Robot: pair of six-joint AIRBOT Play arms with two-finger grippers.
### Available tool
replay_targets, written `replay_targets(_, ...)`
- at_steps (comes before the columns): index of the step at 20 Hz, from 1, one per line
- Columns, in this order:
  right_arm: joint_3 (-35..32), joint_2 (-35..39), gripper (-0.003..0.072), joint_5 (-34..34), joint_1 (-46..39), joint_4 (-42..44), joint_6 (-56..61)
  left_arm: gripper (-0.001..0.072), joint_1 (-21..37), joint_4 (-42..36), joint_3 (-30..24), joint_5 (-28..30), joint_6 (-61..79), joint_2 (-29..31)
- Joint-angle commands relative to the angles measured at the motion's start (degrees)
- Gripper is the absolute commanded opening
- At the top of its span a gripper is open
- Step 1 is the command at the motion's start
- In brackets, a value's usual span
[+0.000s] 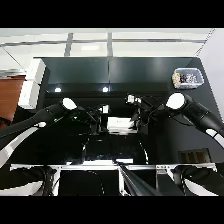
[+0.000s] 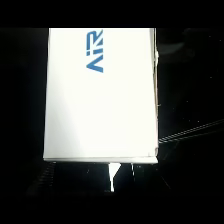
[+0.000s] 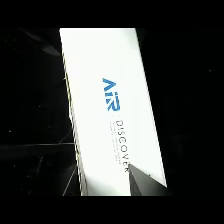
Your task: Fold the box and place the chain.
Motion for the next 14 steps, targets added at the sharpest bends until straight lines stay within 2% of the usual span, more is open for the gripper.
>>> replay_targets(1,-0.79,-0.04,0.0375,0.28,0.07,-0.07,0.00,0.0353,0.00,0.00,0.04,0.04,-0.02,0.02)
replay_targets(6,-0.22,0.39,0.0375,2.12,0.04,0.35,2.19,0.0353,0.00,0.00,0.04,0.04,-0.02,0.02)
replay_targets(9,0.92,2.95,0.0377,4.33,-1.18,0.28,17.07,0.0353,0.02,0.02,0.07,0.04,-0.02,0.02)
replay_targets(12,0.92,4.76,0.0376,11.61,-6.29,0.42,26.27,0.0353,0.00,0.02,0.07,0.02,-0.07,0.02)
replay_targets(14,0.46,4.76,0.0374,17.81,-10.16,0.83,28.13,0.0353,0.00,0.00,0.07,0.04,-0.07,0.02)
